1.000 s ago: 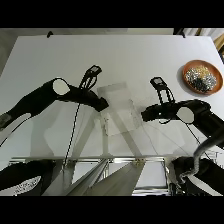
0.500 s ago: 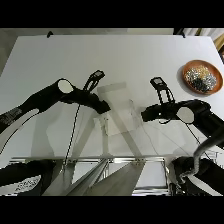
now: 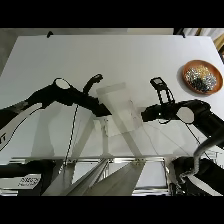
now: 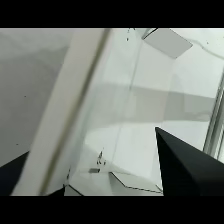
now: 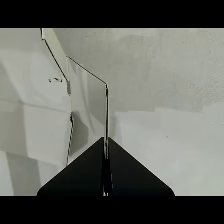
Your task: Fold the box and place the chain.
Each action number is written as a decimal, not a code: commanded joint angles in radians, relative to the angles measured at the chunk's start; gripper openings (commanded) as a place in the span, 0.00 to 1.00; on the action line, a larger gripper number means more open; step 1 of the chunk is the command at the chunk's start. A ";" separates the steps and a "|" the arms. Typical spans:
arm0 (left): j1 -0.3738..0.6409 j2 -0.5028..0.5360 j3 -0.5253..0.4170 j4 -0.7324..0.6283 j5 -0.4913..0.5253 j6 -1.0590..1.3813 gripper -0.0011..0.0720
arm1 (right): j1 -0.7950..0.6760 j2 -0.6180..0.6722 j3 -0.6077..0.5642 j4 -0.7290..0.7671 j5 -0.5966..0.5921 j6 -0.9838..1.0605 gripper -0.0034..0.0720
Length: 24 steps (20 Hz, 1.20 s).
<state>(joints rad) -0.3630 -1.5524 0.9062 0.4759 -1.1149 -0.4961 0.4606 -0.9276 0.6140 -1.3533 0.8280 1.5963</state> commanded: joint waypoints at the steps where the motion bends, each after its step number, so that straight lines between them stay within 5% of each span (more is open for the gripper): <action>1: 0.029 -0.057 0.000 -0.132 -0.019 0.086 0.78 | 0.001 0.001 0.000 0.001 0.004 0.000 0.06; 5: 0.039 -0.060 0.000 -0.126 -0.027 0.110 0.67 | 0.001 0.001 0.000 0.001 0.004 0.000 0.06; 6: 0.037 -0.060 0.000 -0.104 -0.027 0.107 0.61 | 0.001 0.001 0.000 0.001 0.004 0.000 0.06; 9: 0.039 -0.059 0.000 -0.059 -0.026 0.109 0.19 | 0.001 0.001 0.000 0.004 0.009 0.000 0.06; 12: 0.039 -0.058 0.000 0.004 -0.026 0.111 0.15 | 0.001 0.001 0.000 0.003 0.027 0.000 0.06; 14: 0.039 -0.058 0.000 0.014 -0.026 0.131 0.02 | 0.001 0.001 0.000 0.003 0.029 0.001 0.06; 19: 0.039 -0.028 0.000 0.023 -0.021 0.169 0.02 | -0.002 0.014 0.031 -0.002 0.064 -0.003 0.10; 21: 0.037 0.013 0.000 0.043 -0.022 0.210 0.02 | -0.002 0.033 0.083 -0.002 0.143 -0.010 0.40; 24: 0.035 0.078 0.000 0.077 -0.028 0.264 0.03 | -0.002 0.087 0.142 -0.005 0.265 -0.011 0.46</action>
<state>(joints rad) -0.3256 -1.5246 0.9058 0.5255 -1.1347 -0.2867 0.4591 -0.8791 0.7055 -1.3571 0.9764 1.5894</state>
